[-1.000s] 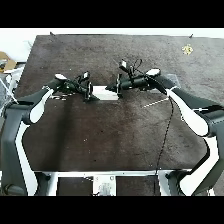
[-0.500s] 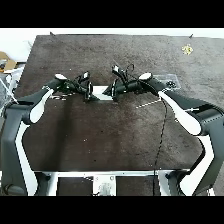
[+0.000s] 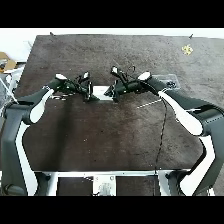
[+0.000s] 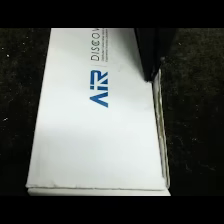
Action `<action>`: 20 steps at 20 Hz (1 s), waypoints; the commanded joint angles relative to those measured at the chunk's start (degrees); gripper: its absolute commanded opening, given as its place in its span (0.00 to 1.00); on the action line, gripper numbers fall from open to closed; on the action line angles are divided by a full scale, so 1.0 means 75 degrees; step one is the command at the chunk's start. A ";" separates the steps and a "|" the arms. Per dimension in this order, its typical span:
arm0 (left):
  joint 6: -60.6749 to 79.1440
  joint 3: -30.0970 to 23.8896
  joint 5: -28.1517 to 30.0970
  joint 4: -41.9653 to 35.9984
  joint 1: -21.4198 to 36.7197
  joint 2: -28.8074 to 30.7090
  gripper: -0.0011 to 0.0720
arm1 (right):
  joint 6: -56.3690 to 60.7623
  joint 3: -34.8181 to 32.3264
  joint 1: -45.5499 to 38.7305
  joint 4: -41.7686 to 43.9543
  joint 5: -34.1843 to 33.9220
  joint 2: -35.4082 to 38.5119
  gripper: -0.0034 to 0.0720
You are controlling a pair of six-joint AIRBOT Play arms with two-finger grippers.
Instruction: Fold the box and place the chain.
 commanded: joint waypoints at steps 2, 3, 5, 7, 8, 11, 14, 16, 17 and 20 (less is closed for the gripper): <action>0.0003 0.0006 -0.0006 0.0003 0.0009 0.0006 0.39 | -0.0545 0.0000 -0.0268 0.1137 -0.0087 0.0664 0.05; 0.0003 0.0006 -0.0006 0.0003 0.0009 0.0006 0.39 | -0.0597 0.0000 -0.0338 0.1431 -0.0108 0.0982 0.05; 0.0003 0.0006 -0.0009 0.0000 0.0009 0.0006 0.39 | -0.0580 -0.0023 -0.0495 0.1848 -0.0157 0.1763 0.05; 0.0003 0.0006 -0.0009 0.0003 0.0009 0.0006 0.39 | -0.0356 -0.0242 -0.0627 0.1900 -0.0472 0.2707 0.05; 0.0003 0.0006 -0.0006 0.0003 0.0009 0.0006 0.39 | -0.0221 -0.0527 -0.0694 0.1900 -0.0758 0.3293 0.05; 0.0003 0.0006 -0.0006 0.0000 0.0009 0.0006 0.39 | 0.0061 -0.2063 -0.0941 0.1903 -0.2034 0.5205 0.05; 0.0003 0.0006 -0.0012 0.0003 0.0009 0.0006 0.39 | 0.0519 -0.4401 -0.1192 0.1906 -0.4036 0.7475 0.05; 0.0003 0.0006 -0.0009 0.0000 0.0009 0.0006 0.39 | 0.0644 -0.6027 -0.1230 0.1903 -0.5310 0.8903 0.05; 0.0003 0.0006 -0.0009 0.0003 0.0009 0.0006 0.39 | 0.0644 -0.6802 -0.1230 0.1903 -0.5738 0.9550 0.05; 0.0000 0.0006 -0.0038 0.0003 0.0009 0.0006 0.39 | 0.0647 -0.8609 -0.1230 0.1906 -0.6414 1.1033 0.05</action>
